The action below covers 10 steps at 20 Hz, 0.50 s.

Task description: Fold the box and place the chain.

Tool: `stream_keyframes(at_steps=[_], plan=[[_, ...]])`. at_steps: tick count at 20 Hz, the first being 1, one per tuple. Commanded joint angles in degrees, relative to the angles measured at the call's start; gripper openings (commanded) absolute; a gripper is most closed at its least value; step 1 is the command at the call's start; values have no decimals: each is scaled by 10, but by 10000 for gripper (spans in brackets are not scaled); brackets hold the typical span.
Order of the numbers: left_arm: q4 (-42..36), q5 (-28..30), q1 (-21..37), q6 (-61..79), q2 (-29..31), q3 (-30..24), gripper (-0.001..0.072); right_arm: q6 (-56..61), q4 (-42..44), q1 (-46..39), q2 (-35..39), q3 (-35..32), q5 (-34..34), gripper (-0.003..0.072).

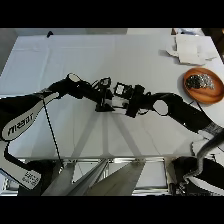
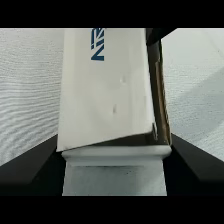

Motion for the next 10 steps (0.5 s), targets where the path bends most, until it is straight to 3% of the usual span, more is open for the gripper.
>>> stream_keyframes(at_steps=[1,10], plan=[[0,0,0,0,0,0,141,2,-2,0,-3,-4,17,287],[0,0,0,0,0,0,141,6,16,1,-3,-15,32,247]])
